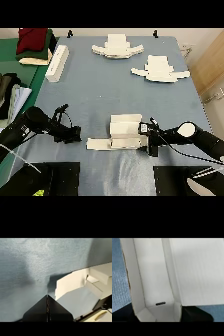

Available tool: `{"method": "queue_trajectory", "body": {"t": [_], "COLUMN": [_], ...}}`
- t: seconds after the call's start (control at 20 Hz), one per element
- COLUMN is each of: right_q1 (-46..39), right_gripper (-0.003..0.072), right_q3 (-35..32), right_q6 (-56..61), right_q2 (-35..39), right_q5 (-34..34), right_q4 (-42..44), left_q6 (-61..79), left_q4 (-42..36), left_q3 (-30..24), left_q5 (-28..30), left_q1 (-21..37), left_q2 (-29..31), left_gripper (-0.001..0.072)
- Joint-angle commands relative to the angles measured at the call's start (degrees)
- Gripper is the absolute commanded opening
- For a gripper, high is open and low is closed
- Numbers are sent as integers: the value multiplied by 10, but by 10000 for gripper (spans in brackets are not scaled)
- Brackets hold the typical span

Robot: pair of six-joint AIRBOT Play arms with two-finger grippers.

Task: Fold the box.

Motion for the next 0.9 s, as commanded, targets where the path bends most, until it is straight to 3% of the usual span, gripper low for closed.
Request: {"method": "queue_trajectory", "body": {"t": [0.0,0.35,0.7,0.85], "right_q1": [0,0,0,0], "right_gripper": [603,603,604,603], "right_q3": [0,0,0,0], "right_q6": [0,0,0,0], "right_q2": [0,0,0,0], "right_q5": [0,0,0,0], "right_q4": [0,0,0,0], "left_q6": [-8,4,8,4], "left_q4": [-35,-65,-129,-167], "left_q3": [-24,-50,-50,-49], "left_q5": [33,68,97,102], "left_q1": [4,2,-104,-113], "left_q2": [-23,-23,-23,-10], "left_gripper": [13,13,14,14]}}
